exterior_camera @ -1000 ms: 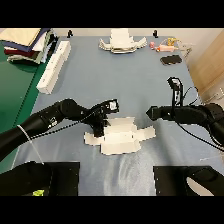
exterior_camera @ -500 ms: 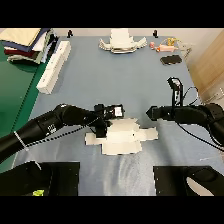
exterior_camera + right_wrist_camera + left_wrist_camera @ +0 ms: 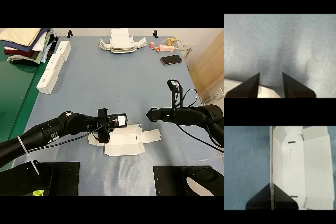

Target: Fold the box.

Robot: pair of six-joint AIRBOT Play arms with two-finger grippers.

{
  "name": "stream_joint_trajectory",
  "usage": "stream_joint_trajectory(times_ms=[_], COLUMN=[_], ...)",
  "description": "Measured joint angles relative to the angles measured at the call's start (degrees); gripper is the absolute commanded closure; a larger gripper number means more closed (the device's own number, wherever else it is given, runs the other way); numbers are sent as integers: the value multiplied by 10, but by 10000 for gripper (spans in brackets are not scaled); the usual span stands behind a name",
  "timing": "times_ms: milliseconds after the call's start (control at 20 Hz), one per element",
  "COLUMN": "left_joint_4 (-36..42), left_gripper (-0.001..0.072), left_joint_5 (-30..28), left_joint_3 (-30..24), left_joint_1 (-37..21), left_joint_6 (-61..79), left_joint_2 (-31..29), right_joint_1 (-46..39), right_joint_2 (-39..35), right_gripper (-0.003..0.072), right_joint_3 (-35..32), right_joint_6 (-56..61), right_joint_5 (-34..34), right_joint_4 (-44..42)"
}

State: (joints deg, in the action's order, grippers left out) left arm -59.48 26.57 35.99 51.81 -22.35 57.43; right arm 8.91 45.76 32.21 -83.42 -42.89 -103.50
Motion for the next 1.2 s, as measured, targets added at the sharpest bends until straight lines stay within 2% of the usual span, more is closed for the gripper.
stream_joint_trajectory(times_ms=[300, 750, 1050, 1100, 1150, 1200], left_joint_4=[0, 12, 7, 5, 4, 3], left_gripper=[698, 697, 695, 695, 695, 695], left_joint_5=[-9, 62, 64, 62, 59, 55], left_joint_3=[-15, -18, -18, -18, -18, -18], left_joint_1=[9, 11, 9, 9, 9, 10], left_joint_6=[-2, -60, -71, -71, -72, -72], left_joint_2=[-1, -1, -1, -1, -1, -1], right_joint_1=[0, 0, 0, 0, 0, 0], right_joint_2=[0, 0, 0, 0, 0, 0], right_gripper=[239, 243, 246, 282, 420, 648], right_joint_3=[-1, -1, -1, -1, -1, -1], right_joint_6=[0, 0, 0, 0, 0, 0], right_joint_5=[-1, -2, -11, -12, -16, -19], right_joint_4=[-2, -4, -5, -5, -5, -7])
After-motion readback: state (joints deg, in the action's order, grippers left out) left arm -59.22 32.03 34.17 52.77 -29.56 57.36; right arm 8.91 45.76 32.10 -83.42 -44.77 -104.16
